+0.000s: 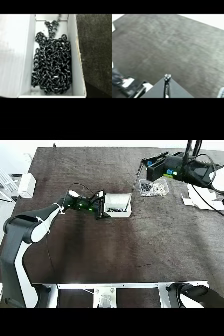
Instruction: Fold the box and place the chain.
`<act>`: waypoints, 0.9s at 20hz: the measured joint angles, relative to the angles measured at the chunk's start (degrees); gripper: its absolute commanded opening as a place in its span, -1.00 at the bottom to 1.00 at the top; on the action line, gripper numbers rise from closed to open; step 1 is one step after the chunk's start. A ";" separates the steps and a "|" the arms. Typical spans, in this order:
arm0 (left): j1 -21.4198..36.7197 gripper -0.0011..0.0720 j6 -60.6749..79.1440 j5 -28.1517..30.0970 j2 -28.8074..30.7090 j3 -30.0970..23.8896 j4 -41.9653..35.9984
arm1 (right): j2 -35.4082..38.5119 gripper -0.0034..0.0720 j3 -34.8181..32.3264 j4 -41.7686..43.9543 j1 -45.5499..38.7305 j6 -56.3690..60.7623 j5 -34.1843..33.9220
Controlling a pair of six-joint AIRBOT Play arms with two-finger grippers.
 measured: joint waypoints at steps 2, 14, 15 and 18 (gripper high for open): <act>0.00 -0.18 0.00 0.00 0.00 0.00 0.00 | 0.11 -0.88 -1.09 -0.15 1.73 0.09 -0.07; 0.00 -0.18 0.00 -0.02 0.00 0.00 0.00 | -12.74 -0.88 -11.54 0.39 7.82 0.13 -13.16; 0.00 -0.18 -0.02 -0.02 0.00 0.00 0.00 | -14.99 -0.88 -11.80 0.39 7.89 0.13 -13.81; 0.00 -0.18 -0.02 -0.02 0.00 0.00 0.00 | -21.33 -0.87 -12.31 0.39 8.09 0.13 -15.37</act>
